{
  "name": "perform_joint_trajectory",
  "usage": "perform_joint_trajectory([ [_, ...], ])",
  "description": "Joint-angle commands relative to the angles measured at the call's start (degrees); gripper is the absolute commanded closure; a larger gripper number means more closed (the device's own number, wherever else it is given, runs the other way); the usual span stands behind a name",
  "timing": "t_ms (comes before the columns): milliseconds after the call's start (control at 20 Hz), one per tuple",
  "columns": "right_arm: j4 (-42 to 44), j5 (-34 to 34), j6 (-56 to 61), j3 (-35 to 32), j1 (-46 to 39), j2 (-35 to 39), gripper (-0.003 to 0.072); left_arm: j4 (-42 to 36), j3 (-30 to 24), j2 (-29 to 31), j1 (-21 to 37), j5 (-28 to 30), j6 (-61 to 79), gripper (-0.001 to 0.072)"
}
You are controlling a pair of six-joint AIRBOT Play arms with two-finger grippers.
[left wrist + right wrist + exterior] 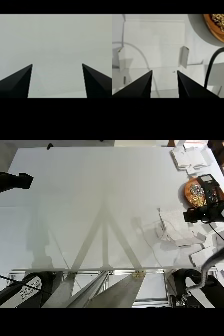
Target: Fold the box and place the chain.
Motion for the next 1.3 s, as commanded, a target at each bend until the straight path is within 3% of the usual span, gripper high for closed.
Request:
perform_joint_trajectory([
  [0, -6.03, 2.05, 2.03, 0.00, -1.22, 0.00, 0.0348, 0.00, 0.00, 0.00, 0.02, 0.00, 0.02, 0.0009],
  [300, -5.64, 4.24, 2.27, 0.00, -14.64, -0.04, 0.0332, 0.00, 0.00, 0.00, 0.02, 0.00, 0.02, 0.0009],
  [500, -2.10, 4.90, -4.39, 0.00, -23.06, -0.96, 0.0322, 0.00, 0.00, 0.00, 0.02, 0.00, 0.02, 0.0009],
  [800, 0.09, 7.34, -7.69, 1.75, -24.87, -8.96, 0.0298, 0.00, 0.00, 0.00, 0.02, 0.00, 0.02, 0.0009],
  [1100, -0.72, 8.31, -7.72, 12.46, -24.87, -20.09, 0.0281, 0.00, 0.00, 0.00, 0.02, 0.00, 0.02, 0.0009],
  [1250, -2.58, 12.55, -8.96, 19.82, -24.87, -27.76, 0.0280, 0.00, 0.00, 0.00, 0.02, 0.00, 0.02, 0.0009],
])
